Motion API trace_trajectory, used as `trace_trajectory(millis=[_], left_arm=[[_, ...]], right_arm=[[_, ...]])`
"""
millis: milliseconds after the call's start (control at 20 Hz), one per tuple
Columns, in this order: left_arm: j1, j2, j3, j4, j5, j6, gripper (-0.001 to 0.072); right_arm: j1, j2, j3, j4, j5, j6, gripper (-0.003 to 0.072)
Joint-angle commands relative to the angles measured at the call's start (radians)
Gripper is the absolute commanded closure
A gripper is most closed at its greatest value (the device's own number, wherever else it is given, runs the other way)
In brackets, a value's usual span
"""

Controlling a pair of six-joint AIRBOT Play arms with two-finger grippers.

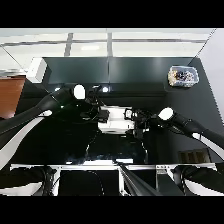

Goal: Fold the box and place the chain.

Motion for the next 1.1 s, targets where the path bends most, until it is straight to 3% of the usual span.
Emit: trace_trajectory(millis=[0,50,350,750,1050], left_arm=[[-0.04,0.001,0.028,0.08,-0.05,-0.063,0.0324],[-0.05,0.001,0.031,0.08,-0.058,-0.064,0.0359],[-0.102,0.0,0.035,0.106,-0.055,-0.15,0.036],[-0.105,0.0,0.035,0.061,-0.009,-0.165,0.0357],[-0.106,0.0,0.035,0.105,0.0,-0.23,0.0357]], right_arm=[[0.0,0.0,0.0,0.0,0.0,0.0,0.0508],[0.0,0.0,0.0,0.0,0.0,0.0,0.0509],[0.0,0.0,0.0,0.0,0.0,0.0,0.0508],[0.0,0.0,0.0,0.0,0.0,0.0,0.0508],[0.0,0.0,0.0,0.0,0.0,0.0,0.0509]])
